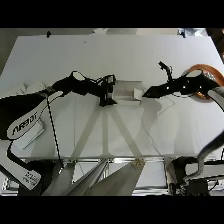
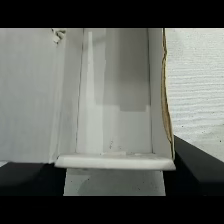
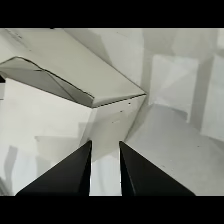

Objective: Fold the box and place the chain.

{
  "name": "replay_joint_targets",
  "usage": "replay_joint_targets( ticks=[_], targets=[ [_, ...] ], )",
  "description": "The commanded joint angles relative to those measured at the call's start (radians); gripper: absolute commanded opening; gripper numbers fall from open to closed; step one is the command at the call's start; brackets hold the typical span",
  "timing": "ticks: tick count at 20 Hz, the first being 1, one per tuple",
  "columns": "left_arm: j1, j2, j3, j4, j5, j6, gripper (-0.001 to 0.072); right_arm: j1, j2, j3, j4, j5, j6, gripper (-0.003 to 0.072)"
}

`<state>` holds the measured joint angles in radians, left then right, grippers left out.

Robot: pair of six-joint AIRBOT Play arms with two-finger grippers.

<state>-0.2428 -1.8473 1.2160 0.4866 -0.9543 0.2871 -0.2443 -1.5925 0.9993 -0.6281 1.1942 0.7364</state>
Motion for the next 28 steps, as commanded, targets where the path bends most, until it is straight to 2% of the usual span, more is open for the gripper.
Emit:
replay_joint_targets(
  ticks=[1,2,5,6,7,8,14,15,16,21,28],
  targets=[
    [0.0,0.0,0.001,0.0,0.0,0.0,0.0284,-0.003,0.001,0.0,0.031,0.028,-0.013,0.0201],
    [0.0,0.0,0.001,0.0,0.0,0.0,0.0284,-0.003,0.0,0.0,0.031,0.03,-0.019,0.0228],
    [0.0,0.0,0.001,0.0,0.0,0.0,0.0284,-0.003,0.001,0.0,0.032,0.037,-0.037,0.0229],
    [0.0,0.0,0.001,0.0,0.0,0.0,0.0284,-0.003,0.0,0.0,0.033,0.04,-0.043,0.0274],
    [0.0,0.0,0.001,0.0,0.0,0.0,0.0284,-0.003,0.0,0.0,0.033,0.04,-0.052,0.0394],
    [0.0,0.0,0.001,0.0,0.0,0.0,0.0284,-0.003,0.0,0.0,0.032,0.039,-0.061,0.0452],
    [0.0,0.0,0.001,0.0,0.0,0.0,0.0284,0.038,0.0,0.0,0.033,-0.02,-0.061,0.0465],
    [0.0,0.0,0.001,0.0,0.0,0.0,0.0284,0.06,0.0,0.0,0.033,-0.036,-0.061,0.0539],
    [0.0,0.0,0.001,0.0,0.0,0.0,0.0284,0.08,0.0,0.0,0.033,-0.053,-0.061,0.0559],
    [0.0,0.0,0.001,0.0,0.0,0.0,0.0284,0.125,0.001,0.0,0.024,-0.163,-0.032,0.0552],
    [0.0,0.0,0.001,0.0,0.0,0.0,0.0284,0.125,0.001,0.0,-0.013,-0.222,0.034,0.052]
  ],
)
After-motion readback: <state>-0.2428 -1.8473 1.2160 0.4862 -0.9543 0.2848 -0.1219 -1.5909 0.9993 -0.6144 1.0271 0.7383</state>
